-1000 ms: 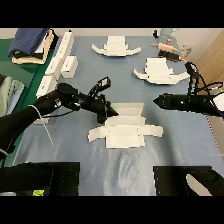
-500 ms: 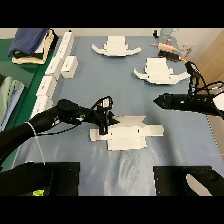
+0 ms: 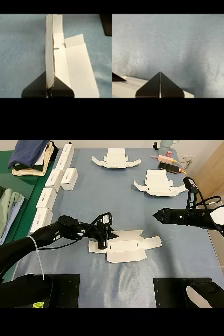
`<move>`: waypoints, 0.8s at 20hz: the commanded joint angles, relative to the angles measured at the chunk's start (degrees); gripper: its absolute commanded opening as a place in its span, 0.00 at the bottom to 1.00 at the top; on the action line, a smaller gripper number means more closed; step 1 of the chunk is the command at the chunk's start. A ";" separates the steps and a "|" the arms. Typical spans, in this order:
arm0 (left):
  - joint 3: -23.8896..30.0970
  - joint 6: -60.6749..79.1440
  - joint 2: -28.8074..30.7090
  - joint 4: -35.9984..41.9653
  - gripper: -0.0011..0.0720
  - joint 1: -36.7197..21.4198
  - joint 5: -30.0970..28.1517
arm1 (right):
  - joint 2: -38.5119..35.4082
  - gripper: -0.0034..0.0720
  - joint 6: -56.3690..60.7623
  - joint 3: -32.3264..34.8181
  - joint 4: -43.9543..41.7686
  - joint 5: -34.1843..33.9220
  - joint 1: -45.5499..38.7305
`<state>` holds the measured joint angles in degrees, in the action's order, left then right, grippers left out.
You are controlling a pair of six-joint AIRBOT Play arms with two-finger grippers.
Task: Fold the box.
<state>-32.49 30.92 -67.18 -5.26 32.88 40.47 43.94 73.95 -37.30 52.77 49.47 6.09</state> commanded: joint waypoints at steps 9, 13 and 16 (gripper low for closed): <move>1.07 5.70 -1.79 6.58 0.03 0.00 2.73 | 0.02 0.06 -0.04 1.14 -1.22 -2.43 0.04; 1.14 5.66 -3.89 6.56 0.03 0.00 1.99 | 0.02 0.06 -0.55 1.14 -1.20 -2.47 0.04; 1.25 5.46 -3.89 6.54 0.03 0.00 2.12 | 0.02 0.06 -0.98 1.14 -1.20 -2.47 0.04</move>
